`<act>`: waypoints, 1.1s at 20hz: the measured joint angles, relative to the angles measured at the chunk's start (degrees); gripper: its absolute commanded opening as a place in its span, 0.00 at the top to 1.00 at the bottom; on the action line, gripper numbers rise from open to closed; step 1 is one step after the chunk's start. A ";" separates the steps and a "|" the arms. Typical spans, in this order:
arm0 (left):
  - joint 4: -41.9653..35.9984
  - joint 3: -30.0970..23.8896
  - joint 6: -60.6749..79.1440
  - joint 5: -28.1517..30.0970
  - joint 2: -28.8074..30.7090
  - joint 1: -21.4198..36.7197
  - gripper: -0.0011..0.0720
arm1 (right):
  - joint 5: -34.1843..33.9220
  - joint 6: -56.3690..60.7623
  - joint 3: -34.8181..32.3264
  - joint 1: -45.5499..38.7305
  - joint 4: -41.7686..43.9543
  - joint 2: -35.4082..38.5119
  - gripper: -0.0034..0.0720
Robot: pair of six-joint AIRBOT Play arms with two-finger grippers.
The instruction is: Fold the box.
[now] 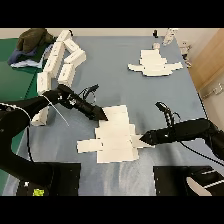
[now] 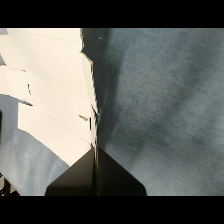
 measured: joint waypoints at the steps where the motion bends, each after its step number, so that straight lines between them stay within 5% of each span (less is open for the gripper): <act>1: 0.04 0.22 0.98 -0.98 -0.22 -0.17 0.41 | -0.02 0.02 0.00 -0.02 -0.02 0.02 0.95; 3: 0.02 0.52 2.86 -2.40 -0.50 -0.52 0.61 | -0.07 0.02 0.00 0.00 -0.13 0.00 0.95; 8: 0.11 0.79 6.51 -4.83 -0.74 -0.96 0.61 | -0.11 0.02 0.00 0.00 -0.22 0.02 0.95; 10: 0.13 0.81 7.41 -5.46 -0.76 -1.01 0.82 | -0.15 0.02 0.00 0.00 -0.24 0.02 0.95; 20: 0.02 0.85 11.02 -7.28 -0.79 -1.16 0.97 | -0.33 0.04 0.00 0.00 -0.48 0.00 0.95; 21: 0.00 0.85 11.19 -7.37 -0.79 -1.14 0.97 | -0.28 0.04 0.00 0.00 -0.48 0.00 0.92; 22: 0.00 0.85 11.30 -7.50 -0.79 -1.11 0.97 | -0.28 0.04 0.00 0.00 -0.48 0.02 0.78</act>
